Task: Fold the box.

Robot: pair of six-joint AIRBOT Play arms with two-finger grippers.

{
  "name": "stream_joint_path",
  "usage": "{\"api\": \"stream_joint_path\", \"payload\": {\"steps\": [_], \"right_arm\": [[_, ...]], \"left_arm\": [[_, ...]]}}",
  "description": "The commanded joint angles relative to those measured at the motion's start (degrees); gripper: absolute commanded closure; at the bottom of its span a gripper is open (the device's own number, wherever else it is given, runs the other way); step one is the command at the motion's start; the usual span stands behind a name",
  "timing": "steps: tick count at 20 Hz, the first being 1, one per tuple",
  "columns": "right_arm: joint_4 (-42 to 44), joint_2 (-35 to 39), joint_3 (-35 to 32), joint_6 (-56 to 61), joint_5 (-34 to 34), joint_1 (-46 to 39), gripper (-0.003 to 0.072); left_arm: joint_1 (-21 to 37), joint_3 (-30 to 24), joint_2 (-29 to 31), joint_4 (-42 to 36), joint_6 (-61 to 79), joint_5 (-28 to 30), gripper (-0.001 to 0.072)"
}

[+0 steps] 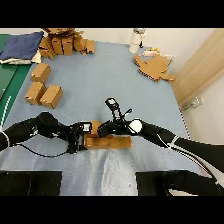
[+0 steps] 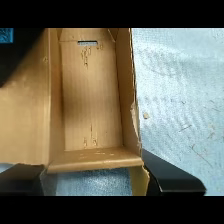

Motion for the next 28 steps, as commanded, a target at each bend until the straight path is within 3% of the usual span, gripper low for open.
{"api": "stream_joint_path", "payload": {"steps": [1, 8, 11, 17, 21, 22, 25, 26, 28], "right_arm": [[-1.5, -1.0, 0.0, -0.1, -0.4, 0.0, 0.0686], [-3.0, -0.2, 0.1, -0.4, -0.3, -0.1, 0.0686], [-9.0, 5.4, 0.1, -0.3, 2.0, -1.5, 0.0686], [-30.4, 19.7, 0.1, 11.1, 16.4, -9.8, 0.0684], [-34.1, 24.3, -1.1, 7.8, 27.5, -11.0, 0.0684], [-33.5, 24.9, -2.0, 3.8, 30.6, -10.5, 0.064], [-29.4, 25.6, -6.8, -8.2, 36.5, -7.1, 0.0361], [-28.3, 25.4, -8.6, -11.3, 36.4, -5.5, 0.027], [-29.3, 24.6, -10.8, -14.7, 31.1, -3.1, 0.0186]], "left_arm": [[0.1, 0.0, 0.0, 0.1, 0.0, 1.1, 0.0696], [0.1, 0.0, 0.0, 0.1, 0.0, 1.1, 0.0696], [0.1, 0.0, 0.0, 0.1, 0.0, 1.1, 0.0697], [0.1, 0.0, 0.0, 0.1, -0.5, 1.0, 0.0697], [0.1, 0.0, 0.0, 0.1, -0.4, 1.0, 0.0697], [0.1, 0.0, 0.0, 0.1, -0.4, 1.0, 0.0697], [0.1, 0.0, 0.0, 0.1, -0.4, 1.0, 0.0697], [0.1, 0.0, 0.0, 0.1, -0.4, 1.0, 0.0697], [0.1, 0.0, 0.0, 0.1, -0.4, 1.0, 0.0696]]}}
